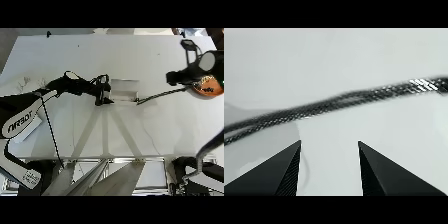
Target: Fold the box and place the chain.
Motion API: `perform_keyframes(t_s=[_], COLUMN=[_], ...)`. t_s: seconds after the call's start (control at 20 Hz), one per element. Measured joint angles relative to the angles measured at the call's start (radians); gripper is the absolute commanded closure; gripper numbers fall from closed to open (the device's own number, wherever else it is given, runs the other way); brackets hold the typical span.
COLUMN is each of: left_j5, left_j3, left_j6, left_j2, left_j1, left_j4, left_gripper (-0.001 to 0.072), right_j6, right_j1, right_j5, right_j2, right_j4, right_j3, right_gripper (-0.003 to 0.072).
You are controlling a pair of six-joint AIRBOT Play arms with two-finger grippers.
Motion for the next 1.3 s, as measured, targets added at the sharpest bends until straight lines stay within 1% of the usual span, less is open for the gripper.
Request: perform_keyframes(t_s=[0.2, 0.4, 0.6, 0.85, 0.95, 1.0, 1.05, 1.1, 1.15, 1.3], left_j5=[0.0, 0.0, 0.0, 0.0, 0.0, 0.0, 0.0, 0.0, 0.0, 0.0], left_j3=[0.0, 0.0, 0.0, 0.0, 0.0, 0.0, 0.0, 0.0, 0.0, 0.0], left_j6=[0.0, 0.0, 0.0, 0.0, 0.0, 0.0, 0.0, 0.0, 0.0, 0.0], left_j2=[0.0, 0.0, 0.0, 0.0, 0.0, 0.0, 0.0, 0.0, 0.0, 0.0], left_j1=[0.0, 0.0, 0.0, 0.0, 0.0, 0.0, 0.0, 0.0, 0.0, 0.0], left_j4=[0.0, 0.0, 0.0, 0.0, 0.0, 0.0, 0.0, 0.0, 0.0, 0.0], left_gripper=[0.069, 0.069, 0.069, 0.069, 0.069, 0.069, 0.069, 0.069, 0.069, 0.069], right_j6=[0.097, 0.201, 0.341, 0.451, 0.496, 0.513, 0.529, 0.535, 0.542, 0.495], right_j1=[-0.148, -0.198, -0.211, -0.216, -0.216, -0.216, -0.216, -0.216, -0.216, -0.21], right_j5=[0.006, -0.049, -0.147, -0.31, -0.365, -0.376, -0.386, -0.38, -0.385, -0.395], right_j2=[-0.038, -0.12, -0.226, -0.322, -0.34, -0.348, -0.356, -0.362, -0.368, -0.37], right_j4=[-0.035, -0.056, -0.064, -0.09, -0.125, -0.141, -0.155, -0.169, -0.178, -0.187], right_j3=[-0.022, -0.03, -0.032, -0.032, -0.032, -0.032, -0.031, -0.031, -0.031, -0.031], right_gripper=[0.0295, 0.0295, 0.0296, 0.0334, 0.0387, 0.04, 0.0513, 0.0664, 0.0678, 0.0679])
